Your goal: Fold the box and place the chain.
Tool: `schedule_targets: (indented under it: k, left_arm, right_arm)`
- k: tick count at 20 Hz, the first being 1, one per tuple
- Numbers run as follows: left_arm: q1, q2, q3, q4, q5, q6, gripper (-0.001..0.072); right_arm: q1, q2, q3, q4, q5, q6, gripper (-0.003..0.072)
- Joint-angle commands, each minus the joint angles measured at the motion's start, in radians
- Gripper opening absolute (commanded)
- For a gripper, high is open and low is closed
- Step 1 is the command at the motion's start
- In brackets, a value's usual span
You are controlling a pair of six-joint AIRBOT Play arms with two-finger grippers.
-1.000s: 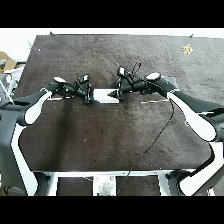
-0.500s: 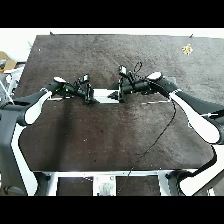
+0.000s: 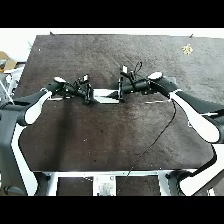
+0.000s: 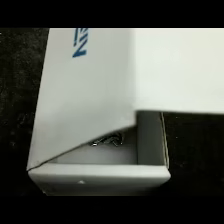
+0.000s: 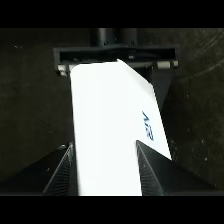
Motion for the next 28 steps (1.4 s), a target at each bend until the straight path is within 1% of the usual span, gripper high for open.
schedule_targets:
  k: [1,3,7,8,10,12,16,20,22,25,28]
  left_arm:
    - [0.001,0.001,0.0,-0.001,0.001,-0.002,0.0164]
    - [0.001,0.001,0.0,-0.001,0.002,-0.002,0.0164]
    - [0.001,0.001,0.0,-0.001,0.001,-0.002,0.0164]
    - [0.001,0.001,0.0,-0.001,0.002,-0.002,0.0164]
    - [0.001,0.001,0.0,-0.001,0.001,-0.002,0.0164]
    - [0.001,0.001,0.0,-0.001,0.001,-0.002,0.0164]
    - [0.001,0.001,0.0,-0.001,0.002,-0.002,0.0164]
    - [0.001,0.001,0.0,-0.001,0.002,-0.002,0.0164]
    - [0.001,0.001,0.0,-0.001,0.002,-0.002,0.0164]
    - [0.001,0.001,0.0,-0.001,0.002,-0.002,0.0164]
    - [0.001,0.001,0.0,-0.001,0.002,-0.002,0.0164]
  right_arm:
    - [-0.021,0.043,0.011,0.01,0.044,0.035,0.0459]
    - [-0.033,0.066,0.011,0.028,-0.013,0.034,0.0458]
    - [-0.032,0.067,0.036,0.048,-0.076,0.037,0.0438]
    - [-0.031,0.057,0.036,0.04,-0.076,0.055,0.0438]
    - [-0.031,0.023,0.036,0.002,-0.034,0.074,0.0439]
    - [-0.028,-0.021,0.035,-0.004,0.005,0.077,0.0438]
    - [-0.01,-0.071,0.035,-0.013,0.005,0.076,0.0439]
    - [-0.005,-0.09,0.035,-0.062,0.002,0.075,0.0439]
    - [0.002,-0.091,0.036,-0.064,-0.025,0.044,0.0439]
    - [0.004,-0.091,0.06,-0.064,-0.121,0.015,0.044]
    - [0.004,-0.09,0.097,-0.064,-0.129,-0.011,0.0439]
